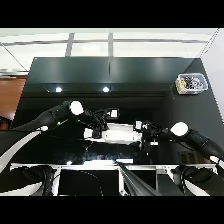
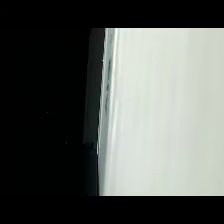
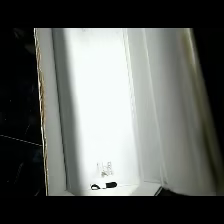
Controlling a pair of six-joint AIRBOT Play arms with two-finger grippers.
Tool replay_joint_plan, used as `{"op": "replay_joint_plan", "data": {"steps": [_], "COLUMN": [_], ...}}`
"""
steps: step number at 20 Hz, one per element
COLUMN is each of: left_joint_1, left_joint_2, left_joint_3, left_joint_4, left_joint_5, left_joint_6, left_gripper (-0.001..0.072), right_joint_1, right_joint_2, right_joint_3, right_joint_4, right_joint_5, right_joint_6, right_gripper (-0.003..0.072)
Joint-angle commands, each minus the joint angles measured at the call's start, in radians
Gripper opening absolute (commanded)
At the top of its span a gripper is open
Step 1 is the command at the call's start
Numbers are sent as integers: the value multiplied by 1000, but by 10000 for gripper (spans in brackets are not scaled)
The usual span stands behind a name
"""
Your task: Fold the box and place the chain.
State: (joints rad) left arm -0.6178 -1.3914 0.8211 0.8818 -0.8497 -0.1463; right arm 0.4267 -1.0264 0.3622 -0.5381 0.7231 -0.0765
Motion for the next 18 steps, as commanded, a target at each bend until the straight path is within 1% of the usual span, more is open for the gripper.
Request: {"op": "replay_joint_plan", "data": {"steps": [1, 4, 7, 17, 18], "left_joint_1": [0, 0, 0, 0, 0], "left_joint_2": [0, 0, 0, 0, 0], "left_joint_3": [0, 0, 0, 0, 0], "left_joint_4": [0, 0, 0, 0, 0], "left_joint_5": [0, 0, 0, 0, 0], "left_joint_6": [0, 0, 0, 0, 0], "left_gripper": [27, 27, 27, 27, 27], "right_joint_1": [0, 0, -1, 0, 0], "right_joint_2": [-23, -36, -49, -51, -51], "right_joint_3": [-2, -2, -3, -3, -3], "right_joint_4": [6, -10, -65, -65, -65], "right_joint_5": [-10, -10, -11, -14, -13], "right_joint_6": [-30, -37, -36, -35, -36], "right_gripper": [617, 617, 617, 616, 553]}}
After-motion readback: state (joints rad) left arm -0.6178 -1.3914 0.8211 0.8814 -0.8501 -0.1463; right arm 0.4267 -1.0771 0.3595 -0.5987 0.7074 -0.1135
